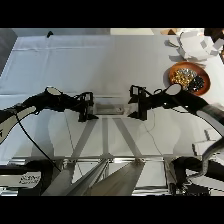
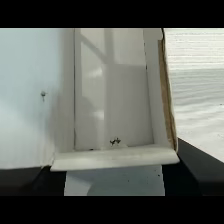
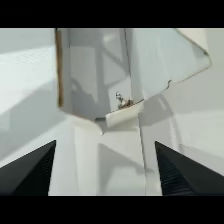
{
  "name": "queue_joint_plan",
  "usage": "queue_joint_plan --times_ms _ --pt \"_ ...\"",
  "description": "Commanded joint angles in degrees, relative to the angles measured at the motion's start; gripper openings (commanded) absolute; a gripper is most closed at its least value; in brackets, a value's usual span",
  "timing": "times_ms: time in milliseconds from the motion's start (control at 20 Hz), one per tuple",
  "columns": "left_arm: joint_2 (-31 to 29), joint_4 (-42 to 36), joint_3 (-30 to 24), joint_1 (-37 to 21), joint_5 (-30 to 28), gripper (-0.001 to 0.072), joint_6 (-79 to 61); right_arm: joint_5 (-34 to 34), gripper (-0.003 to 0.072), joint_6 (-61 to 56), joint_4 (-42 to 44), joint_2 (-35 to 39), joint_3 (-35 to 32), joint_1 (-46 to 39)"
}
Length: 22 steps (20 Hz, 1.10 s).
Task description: Fold the box and place the chain.
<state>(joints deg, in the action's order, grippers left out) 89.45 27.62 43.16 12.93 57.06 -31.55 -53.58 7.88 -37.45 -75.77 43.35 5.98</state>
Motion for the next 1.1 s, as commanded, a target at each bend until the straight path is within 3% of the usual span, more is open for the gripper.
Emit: queue_joint_plan --times_ms 0,100,250,350,650,900,1050 --pt "0.0 0.1 0.0 0.0 0.2 0.0329 -0.1 -4.4 0.0415 -5.3 -3.9 6.3 0.1 -0.7" --pt "0.0 0.1 0.0 0.0 0.2 0.0329 -0.1 -8.0 0.0016 -6.2 -1.2 9.1 0.1 -0.7" --pt "0.0 0.1 0.0 0.0 0.2 0.0329 -0.1 -9.4 0.0011 -6.2 10.3 9.7 0.1 -0.3" --pt "0.0 0.1 0.0 0.0 0.2 0.0329 -0.1 -3.8 0.0006 -6.2 14.1 9.3 0.1 2.5" --pt "0.0 0.1 0.0 0.0 0.2 0.0329 -0.1 28.0 0.0005 -6.4 21.0 3.0 0.1 12.9" --pt "0.0 0.1 0.0 0.0 0.2 0.0329 -0.1 30.5 0.0006 -6.7 25.6 -5.8 0.1 13.0" --pt "0.0 0.1 0.0 0.0 0.2 0.0329 -0.1 30.4 0.0006 -6.7 25.7 -6.7 0.1 13.0"
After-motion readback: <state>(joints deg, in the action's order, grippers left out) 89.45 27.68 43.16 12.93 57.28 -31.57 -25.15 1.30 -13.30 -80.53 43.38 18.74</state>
